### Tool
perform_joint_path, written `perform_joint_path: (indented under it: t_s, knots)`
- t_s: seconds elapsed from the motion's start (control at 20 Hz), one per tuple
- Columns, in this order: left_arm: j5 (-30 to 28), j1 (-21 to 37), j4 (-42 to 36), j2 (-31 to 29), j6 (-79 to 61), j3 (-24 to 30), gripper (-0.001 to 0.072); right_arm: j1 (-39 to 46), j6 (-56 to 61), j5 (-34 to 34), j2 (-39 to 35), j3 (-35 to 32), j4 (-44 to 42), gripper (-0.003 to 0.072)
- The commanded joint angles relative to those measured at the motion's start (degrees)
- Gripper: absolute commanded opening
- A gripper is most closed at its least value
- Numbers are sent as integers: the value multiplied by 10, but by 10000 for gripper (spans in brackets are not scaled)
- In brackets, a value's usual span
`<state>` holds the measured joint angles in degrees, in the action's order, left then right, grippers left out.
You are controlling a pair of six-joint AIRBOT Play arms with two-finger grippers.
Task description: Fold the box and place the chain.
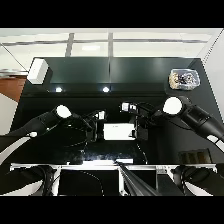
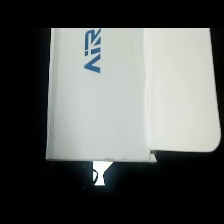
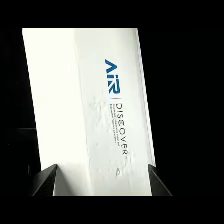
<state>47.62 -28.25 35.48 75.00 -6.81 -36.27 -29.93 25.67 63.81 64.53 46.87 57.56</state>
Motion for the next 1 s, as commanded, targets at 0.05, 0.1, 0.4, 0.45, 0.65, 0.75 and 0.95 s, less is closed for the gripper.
perform_joint_path:
  t_s: [0.05, 0.1, 0.4, 0.45, 0.65, 0.75, 0.95]
  knots:
    - [2, 0, 0, 0, 0, 0, 490, -1, 0, -22, 0, -3, 1, 513]
    - [2, 0, 0, 0, 0, 0, 490, -1, 0, -24, 0, -3, 1, 376]
    - [2, 0, 0, 0, 0, 0, 490, -1, 3, -21, 0, -3, -2, 297]
    - [2, 0, 0, 0, 0, 0, 490, -1, 3, -21, 0, -3, -2, 297]
    - [2, 0, 0, 0, 0, 0, 490, -1, 3, -21, 0, -3, -2, 297]
    - [2, 0, 0, 0, 0, 0, 490, -2, 6, -22, 0, -3, -1, 297]
    - [2, 0, 0, 0, 0, 0, 490, -16, 9, -27, 0, -3, 1, 297]
